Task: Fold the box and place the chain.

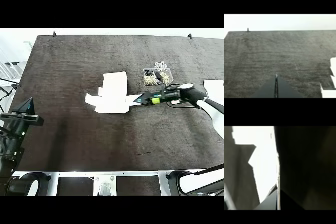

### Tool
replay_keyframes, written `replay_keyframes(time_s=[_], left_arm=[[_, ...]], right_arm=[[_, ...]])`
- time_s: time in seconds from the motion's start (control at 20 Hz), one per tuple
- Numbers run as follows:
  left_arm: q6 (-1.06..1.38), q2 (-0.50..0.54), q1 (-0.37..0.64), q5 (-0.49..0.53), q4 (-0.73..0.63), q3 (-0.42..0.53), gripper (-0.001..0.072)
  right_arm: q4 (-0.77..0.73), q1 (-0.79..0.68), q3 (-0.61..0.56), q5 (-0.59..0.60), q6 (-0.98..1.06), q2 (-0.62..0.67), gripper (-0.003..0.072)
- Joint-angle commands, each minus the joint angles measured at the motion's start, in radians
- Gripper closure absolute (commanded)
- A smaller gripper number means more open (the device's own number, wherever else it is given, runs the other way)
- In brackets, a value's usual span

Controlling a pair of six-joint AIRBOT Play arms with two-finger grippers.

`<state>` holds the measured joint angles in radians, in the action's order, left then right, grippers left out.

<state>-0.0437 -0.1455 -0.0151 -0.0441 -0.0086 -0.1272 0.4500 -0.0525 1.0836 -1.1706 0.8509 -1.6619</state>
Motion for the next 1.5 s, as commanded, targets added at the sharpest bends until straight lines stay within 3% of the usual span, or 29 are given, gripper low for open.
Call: replay_keyframes(time_s=[0.0,0.25,0.3,0.35,0.4,0.55,0.65,0.85,1.05,1.2,1.45], left_arm=[[0.000,0.000,0.000,0.002,0.000,-0.001,0.0689],[-0.001,0.000,0.000,-0.013,0.001,-0.001,0.0688],[0.007,0.000,0.000,-0.029,0.005,-0.003,0.0655],[0.019,0.000,0.000,-0.052,0.006,-0.004,0.0401],[0.019,0.000,0.000,-0.087,0.006,-0.004,0.0297],[0.019,-0.011,0.000,-0.164,0.006,-0.004,0.0296],[0.019,-0.072,0.000,-0.199,0.006,-0.009,0.0296],[0.029,-0.389,0.000,-0.283,0.036,-0.132,0.0297],[0.024,-0.751,0.000,-0.409,0.082,-0.358,0.0297],[-0.046,-0.988,0.000,-0.522,0.168,-0.563,0.0297],[-0.436,-1.353,0.000,-0.816,0.568,-1.034,0.0297]], right_arm=[[-0.023,0.100,0.000,0.221,0.004,-0.003,0.0679],[0.009,0.130,0.045,0.262,0.000,-0.063,0.0679],[0.018,0.130,0.047,0.273,-0.016,-0.067,0.0679],[0.026,0.130,0.047,0.270,-0.022,-0.066,0.0679],[0.042,0.130,0.052,0.269,-0.030,-0.066,0.0679],[0.056,0.130,0.060,0.269,-0.029,-0.066,0.0679],[0.056,0.132,0.061,0.268,-0.041,-0.066,0.0679],[0.059,0.144,0.062,0.262,-0.051,-0.066,0.0678],[0.056,0.144,0.063,0.262,-0.051,-0.065,0.0678],[0.056,0.144,0.063,0.261,-0.051,-0.065,0.0678],[0.056,0.143,0.063,0.261,-0.051,-0.065,0.0678]])
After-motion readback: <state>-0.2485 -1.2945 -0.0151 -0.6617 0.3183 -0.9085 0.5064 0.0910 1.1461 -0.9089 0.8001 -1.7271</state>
